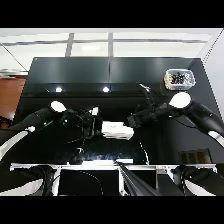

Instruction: Fold the box and place the chain.

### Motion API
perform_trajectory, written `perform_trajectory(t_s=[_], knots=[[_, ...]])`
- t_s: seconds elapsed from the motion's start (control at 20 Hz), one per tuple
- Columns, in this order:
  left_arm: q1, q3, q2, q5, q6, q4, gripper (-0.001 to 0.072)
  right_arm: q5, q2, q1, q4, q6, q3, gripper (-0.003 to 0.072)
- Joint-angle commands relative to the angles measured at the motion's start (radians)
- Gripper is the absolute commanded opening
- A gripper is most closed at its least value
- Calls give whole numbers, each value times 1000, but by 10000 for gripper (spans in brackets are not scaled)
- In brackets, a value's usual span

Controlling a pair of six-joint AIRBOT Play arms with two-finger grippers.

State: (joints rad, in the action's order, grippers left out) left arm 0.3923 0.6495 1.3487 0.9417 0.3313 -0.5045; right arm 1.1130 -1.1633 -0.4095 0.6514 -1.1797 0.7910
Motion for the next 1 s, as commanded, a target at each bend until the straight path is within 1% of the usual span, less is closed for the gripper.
perform_trajectory(t_s=[0.0, 0.15, 0.4, 0.65, 0.95], knots=[[0, 0, 1, 0, 0, 0, 462, 29, -118, 2, -157, -58, -1, 24], [0, 0, 1, 0, 0, 0, 462, 48, -175, 2, -155, -59, -1, 24], [0, 0, 1, 0, 0, 0, 462, 34, -199, 2, -94, -63, -1, 25], [0, 0, 1, 0, 0, 0, 462, 11, -251, 2, -92, -61, -1, 25], [0, 0, 1, 0, 0, 0, 462, 5, -254, 2, -75, -49, -1, 26]])
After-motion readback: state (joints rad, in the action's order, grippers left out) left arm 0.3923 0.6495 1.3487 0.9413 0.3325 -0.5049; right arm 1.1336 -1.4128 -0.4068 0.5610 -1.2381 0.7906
